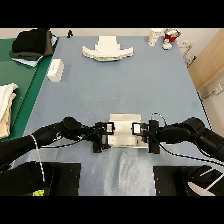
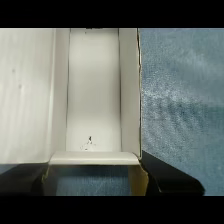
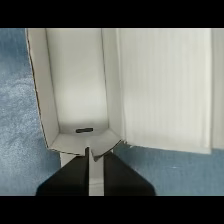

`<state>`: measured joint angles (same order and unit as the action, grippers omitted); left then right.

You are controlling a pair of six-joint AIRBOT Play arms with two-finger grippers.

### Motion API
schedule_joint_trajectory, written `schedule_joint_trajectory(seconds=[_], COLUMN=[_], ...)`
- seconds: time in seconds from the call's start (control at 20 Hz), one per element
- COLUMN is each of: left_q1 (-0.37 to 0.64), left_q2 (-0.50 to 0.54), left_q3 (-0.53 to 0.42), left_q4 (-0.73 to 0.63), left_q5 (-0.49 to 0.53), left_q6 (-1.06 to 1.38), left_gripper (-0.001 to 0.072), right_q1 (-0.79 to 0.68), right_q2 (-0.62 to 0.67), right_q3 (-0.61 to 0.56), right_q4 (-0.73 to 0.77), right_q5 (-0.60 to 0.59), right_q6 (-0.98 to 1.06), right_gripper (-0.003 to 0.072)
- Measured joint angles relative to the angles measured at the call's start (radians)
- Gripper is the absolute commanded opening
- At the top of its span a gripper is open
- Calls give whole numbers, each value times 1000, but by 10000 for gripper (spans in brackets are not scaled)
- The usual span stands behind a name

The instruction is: Fold the box.

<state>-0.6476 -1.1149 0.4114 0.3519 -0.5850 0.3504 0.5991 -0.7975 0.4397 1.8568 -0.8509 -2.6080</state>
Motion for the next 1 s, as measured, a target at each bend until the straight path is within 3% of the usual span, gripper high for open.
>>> schedule_joint_trajectory(seconds=[0.4,0.45,0.5,0.55,0.65,0.85,0.95,1.0], left_q1=[0,0,0,0,0,0,0,0], left_q2=[0,0,0,0,0,0,0,0], left_q3=[0,0,0,0,0,0,0,0], left_q4=[1,1,1,0,0,0,0,0], left_q5=[0,0,0,0,2,1,0,0], left_q6=[0,0,0,0,0,-2,-1,0], left_gripper=[509,509,509,509,509,509,509,509], right_q1=[52,55,58,60,62,62,63,63], right_q2=[-35,-41,-47,-51,-59,-69,-67,-63], right_q3=[-2,-2,-2,-2,-2,-2,0,3], right_q4=[42,51,64,77,98,117,114,98], right_q5=[66,77,88,95,101,111,108,97], right_q6=[-3,-8,-13,-21,-32,-41,-14,24], right_gripper=[92,152,371,525,613,608,489,386])
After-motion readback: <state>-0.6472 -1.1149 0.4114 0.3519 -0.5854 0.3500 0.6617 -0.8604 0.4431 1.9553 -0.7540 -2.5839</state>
